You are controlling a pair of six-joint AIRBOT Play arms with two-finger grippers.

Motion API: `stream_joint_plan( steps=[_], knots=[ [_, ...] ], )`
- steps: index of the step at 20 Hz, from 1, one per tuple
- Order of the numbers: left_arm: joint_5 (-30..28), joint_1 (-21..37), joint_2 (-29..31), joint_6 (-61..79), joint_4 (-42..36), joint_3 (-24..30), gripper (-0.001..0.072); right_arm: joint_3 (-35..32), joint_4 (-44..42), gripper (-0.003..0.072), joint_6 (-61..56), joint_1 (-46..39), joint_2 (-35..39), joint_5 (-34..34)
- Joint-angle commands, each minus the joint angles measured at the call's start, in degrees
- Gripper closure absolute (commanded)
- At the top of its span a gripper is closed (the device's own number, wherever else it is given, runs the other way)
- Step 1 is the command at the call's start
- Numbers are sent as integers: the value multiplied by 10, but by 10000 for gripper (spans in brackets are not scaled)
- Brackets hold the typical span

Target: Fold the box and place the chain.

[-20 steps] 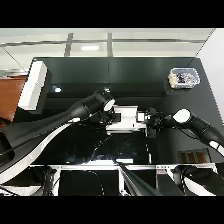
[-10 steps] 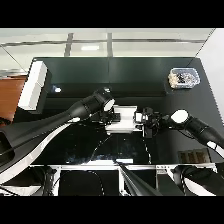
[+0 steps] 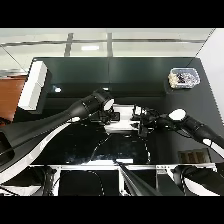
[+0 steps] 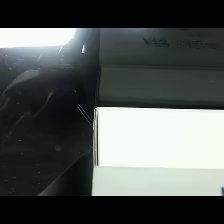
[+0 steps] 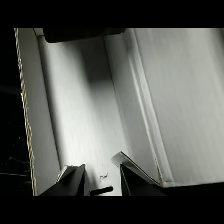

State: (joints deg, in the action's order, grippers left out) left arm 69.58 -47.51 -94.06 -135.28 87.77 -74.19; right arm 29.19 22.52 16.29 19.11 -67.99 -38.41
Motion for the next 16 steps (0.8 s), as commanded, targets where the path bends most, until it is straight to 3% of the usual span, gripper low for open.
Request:
stream_joint_plan(
  steps=[1,2,3,4,5,6,7,9,11,13,15,16],
  knots=[
    [-2,0,0,0,-2,0,682,0,-14,499,0,0,-4,-11],
    [-1,0,0,0,-2,0,682,0,-13,611,0,0,-4,-20],
    [-1,0,0,0,-2,0,682,0,-13,594,0,0,-4,-24],
    [-1,0,0,0,-2,0,682,0,-14,307,-2,0,-4,-18],
    [-1,0,0,0,-2,0,682,0,-12,266,-10,0,-4,-10],
    [-1,0,0,0,-2,0,682,0,-8,613,-20,-2,-4,-10],
    [-1,0,0,0,-2,0,682,0,-5,669,-20,-2,-4,-10],
    [-1,0,0,0,-2,0,682,0,5,669,-73,-5,3,-17],
    [0,0,0,0,-2,0,682,16,95,670,-259,-28,27,-37],
    [0,0,0,0,-2,0,682,57,232,670,-443,-80,52,-130],
    [-1,0,0,0,-2,0,682,96,283,670,-558,-169,68,-219],
    [0,0,0,0,-2,0,682,101,278,670,-612,-227,70,-224]
  ],
)
